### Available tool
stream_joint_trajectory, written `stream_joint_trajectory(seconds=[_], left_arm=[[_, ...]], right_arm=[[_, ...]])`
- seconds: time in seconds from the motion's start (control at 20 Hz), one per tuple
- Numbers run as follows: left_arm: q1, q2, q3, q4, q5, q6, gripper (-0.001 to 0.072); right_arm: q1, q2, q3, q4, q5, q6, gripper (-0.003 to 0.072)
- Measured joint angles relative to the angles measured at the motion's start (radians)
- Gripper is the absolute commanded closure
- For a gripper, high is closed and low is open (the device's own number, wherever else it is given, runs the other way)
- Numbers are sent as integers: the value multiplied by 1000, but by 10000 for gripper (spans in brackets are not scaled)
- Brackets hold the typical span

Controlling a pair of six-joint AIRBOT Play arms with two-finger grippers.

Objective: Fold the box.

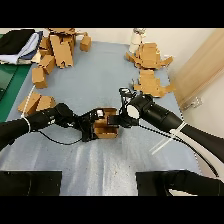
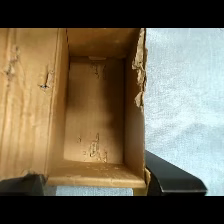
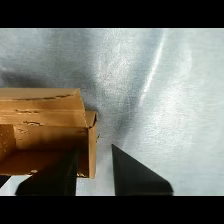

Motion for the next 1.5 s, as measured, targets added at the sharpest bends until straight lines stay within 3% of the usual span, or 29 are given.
stream_joint_trajectory(seconds=[0.1,0.25,0.45,0.6,0.7,0.85,1.1,1.3,1.5], left_arm=[[-2,0,0,2,0,-1,108],[-3,0,0,4,-2,-3,108],[-3,0,0,9,-5,-7,109],[-3,0,1,20,-11,-11,109],[-3,0,1,24,-14,-12,108],[-3,0,1,28,-18,-12,108],[-3,0,0,32,-21,-12,109],[-3,0,0,33,-22,-12,109],[-3,0,0,34,-22,-12,109]], right_arm=[[0,12,0,-8,11,0,409],[0,50,0,-31,40,0,682],[-54,95,-9,-97,96,-2,684],[-164,106,-47,-28,3,-96,684],[-264,106,-93,127,-115,-230,684],[-431,60,-163,532,-251,-600,684],[-529,-106,-202,1204,-214,-1258,682],[-467,-183,-209,1427,-114,-1562,682],[-415,-190,-211,1406,-21,-1695,681]])
